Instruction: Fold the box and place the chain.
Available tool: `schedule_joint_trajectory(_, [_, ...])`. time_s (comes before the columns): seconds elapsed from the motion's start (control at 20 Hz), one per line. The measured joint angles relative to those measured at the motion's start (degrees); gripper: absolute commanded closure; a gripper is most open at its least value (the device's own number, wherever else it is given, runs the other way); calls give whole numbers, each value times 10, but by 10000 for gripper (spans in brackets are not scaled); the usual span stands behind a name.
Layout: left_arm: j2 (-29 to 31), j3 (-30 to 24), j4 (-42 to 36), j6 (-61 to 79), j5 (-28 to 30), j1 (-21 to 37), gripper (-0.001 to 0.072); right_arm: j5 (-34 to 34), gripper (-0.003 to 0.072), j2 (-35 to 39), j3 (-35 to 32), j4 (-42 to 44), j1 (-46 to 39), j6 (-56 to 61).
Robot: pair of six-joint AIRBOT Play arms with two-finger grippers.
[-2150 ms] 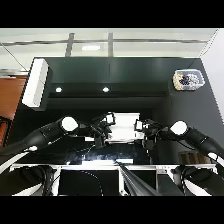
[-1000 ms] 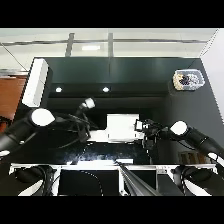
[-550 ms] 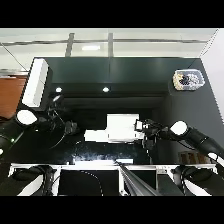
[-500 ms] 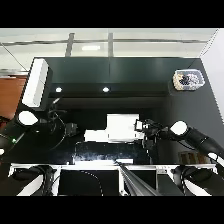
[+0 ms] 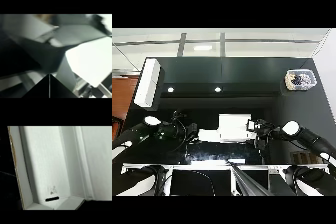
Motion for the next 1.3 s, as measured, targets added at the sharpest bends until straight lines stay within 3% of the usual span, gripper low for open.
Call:
schedule_joint_trajectory(0.1, [-11,3,-34,32,-7,-12,688,0,432,0,0,0,0,0])
schedule_joint_trajectory(0.45, [-16,52,-37,44,-5,-71,687,0,432,0,0,0,0,0])
schedule_joint_trajectory(0.5, [-14,62,-34,43,-7,-76,655,0,433,0,0,0,0,0])
schedule_joint_trajectory(0.55, [-11,71,-27,43,-9,-80,496,0,432,0,0,0,0,0])
schedule_joint_trajectory(0.6, [-7,81,-17,40,-11,-82,214,0,433,0,0,0,0,0])
schedule_joint_trajectory(0.65, [-4,91,-6,35,-12,-84,-5,0,432,0,0,0,0,0])
schedule_joint_trajectory(1.0, [3,140,71,-16,-37,-109,0,0,433,0,0,0,0,0])
schedule_joint_trajectory(1.3, [4,171,148,-114,44,-191,6,0,433,0,0,0,0,0])
